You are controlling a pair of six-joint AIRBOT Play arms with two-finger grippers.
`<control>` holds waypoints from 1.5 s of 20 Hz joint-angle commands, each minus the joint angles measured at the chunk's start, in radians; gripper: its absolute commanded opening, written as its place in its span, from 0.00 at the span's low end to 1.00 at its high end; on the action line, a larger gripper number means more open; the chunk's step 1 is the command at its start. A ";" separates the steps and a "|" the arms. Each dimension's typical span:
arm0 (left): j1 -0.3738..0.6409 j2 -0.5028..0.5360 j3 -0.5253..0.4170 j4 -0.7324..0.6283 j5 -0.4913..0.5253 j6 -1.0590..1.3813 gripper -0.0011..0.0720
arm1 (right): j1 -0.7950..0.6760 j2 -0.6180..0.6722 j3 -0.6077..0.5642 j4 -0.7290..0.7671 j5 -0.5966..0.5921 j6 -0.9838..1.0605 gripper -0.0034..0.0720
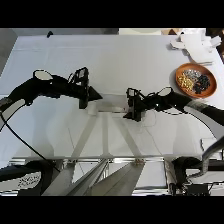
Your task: Fold the box and place the chain.
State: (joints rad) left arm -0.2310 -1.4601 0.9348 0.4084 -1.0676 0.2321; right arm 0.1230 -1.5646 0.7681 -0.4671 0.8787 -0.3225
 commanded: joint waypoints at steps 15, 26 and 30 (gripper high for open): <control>0.032 -0.011 0.000 -0.122 0.151 -0.200 0.03 | 0.000 0.000 0.001 0.000 0.000 0.000 0.73; 0.044 0.071 -0.017 0.410 -0.069 -0.399 0.02 | 0.000 0.000 0.001 0.000 0.000 0.000 0.73; -0.012 0.034 -0.017 0.569 0.038 -0.504 0.02 | 0.000 0.000 0.001 0.000 0.000 0.000 0.73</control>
